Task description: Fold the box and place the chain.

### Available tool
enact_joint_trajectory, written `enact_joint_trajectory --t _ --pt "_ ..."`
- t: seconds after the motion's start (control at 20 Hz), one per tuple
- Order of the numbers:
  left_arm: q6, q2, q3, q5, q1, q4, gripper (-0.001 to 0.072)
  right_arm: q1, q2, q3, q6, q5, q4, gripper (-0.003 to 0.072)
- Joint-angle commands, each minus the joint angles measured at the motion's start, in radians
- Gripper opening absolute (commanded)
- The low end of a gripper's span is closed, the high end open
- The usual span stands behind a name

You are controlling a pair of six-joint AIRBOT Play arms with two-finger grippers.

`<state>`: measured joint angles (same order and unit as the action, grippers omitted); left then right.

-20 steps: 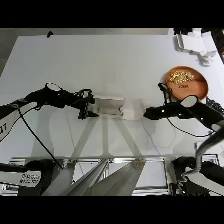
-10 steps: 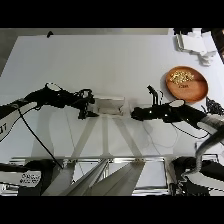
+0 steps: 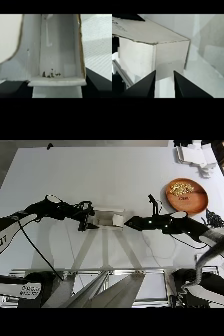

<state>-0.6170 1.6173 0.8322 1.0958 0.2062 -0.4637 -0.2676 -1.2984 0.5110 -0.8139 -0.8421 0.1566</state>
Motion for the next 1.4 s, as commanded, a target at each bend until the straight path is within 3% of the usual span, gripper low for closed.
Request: enact_joint_trajectory --t 0.0,0.1,0.3,0.7,0.85,1.1,1.25,1.35 --pt "0.0 0.0 0.001 0.0 0.0 0.0 0.0187 -0.001 0.041 0.0 0.004 0.025 -0.005 0.0248" --pt "0.0 0.0 0.001 0.0 0.0 0.0 0.0187 -0.002 0.061 0.0 0.003 0.035 -0.006 0.0257" --pt "0.0 0.0 0.001 0.0 0.0 0.0 0.0187 -0.103 0.061 0.0 0.0 0.147 0.031 0.0568" --pt "0.0 0.0 0.001 0.0 0.0 0.0 0.0187 -0.259 0.036 0.052 -0.113 0.422 0.069 0.0564" --pt "0.0 0.0 0.001 0.0 0.0 0.0 0.0187 -0.292 -0.017 0.117 -0.289 0.443 0.266 0.056" --pt "0.0 0.0 0.001 0.0 0.0 0.0 0.0187 -0.329 -0.043 0.216 -0.733 0.412 0.766 0.0539" --pt "0.0 0.0 0.001 0.0 0.0 0.0 0.0187 -0.329 -0.05 0.285 -1.019 0.242 1.087 0.0519" --pt "0.0 0.0 0.001 0.0 0.0 0.0 0.0187 -0.329 -0.06 0.319 -1.138 0.137 1.214 0.0517"
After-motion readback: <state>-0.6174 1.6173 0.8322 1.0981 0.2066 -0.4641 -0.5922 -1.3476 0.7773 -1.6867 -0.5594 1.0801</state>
